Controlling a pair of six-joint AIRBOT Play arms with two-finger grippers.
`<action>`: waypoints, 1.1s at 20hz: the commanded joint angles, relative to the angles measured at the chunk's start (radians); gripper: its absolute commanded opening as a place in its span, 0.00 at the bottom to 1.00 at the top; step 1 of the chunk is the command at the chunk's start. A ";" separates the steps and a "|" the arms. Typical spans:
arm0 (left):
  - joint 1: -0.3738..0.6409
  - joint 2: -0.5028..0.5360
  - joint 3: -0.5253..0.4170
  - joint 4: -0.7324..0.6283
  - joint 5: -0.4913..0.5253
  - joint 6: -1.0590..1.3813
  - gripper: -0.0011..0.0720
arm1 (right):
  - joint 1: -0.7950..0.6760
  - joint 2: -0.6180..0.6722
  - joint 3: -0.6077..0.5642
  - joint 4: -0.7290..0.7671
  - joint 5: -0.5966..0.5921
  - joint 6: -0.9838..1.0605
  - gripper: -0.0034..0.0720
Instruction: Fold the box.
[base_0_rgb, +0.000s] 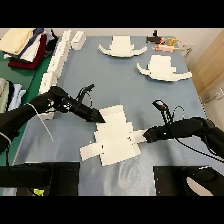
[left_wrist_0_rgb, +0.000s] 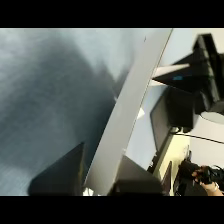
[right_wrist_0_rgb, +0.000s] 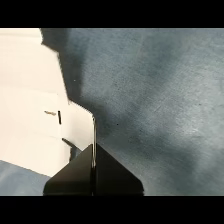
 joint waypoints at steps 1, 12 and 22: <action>0.000 -0.024 0.000 -0.047 -0.045 0.100 0.04 | 0.001 0.001 0.000 0.001 0.000 0.000 0.05; 0.000 -0.024 0.000 -0.088 -0.040 0.144 0.04 | -0.001 0.001 0.023 -0.177 0.022 0.016 0.50; -0.049 0.116 0.021 -0.092 0.151 0.441 0.03 | -0.002 0.001 0.154 -0.803 0.018 0.575 0.50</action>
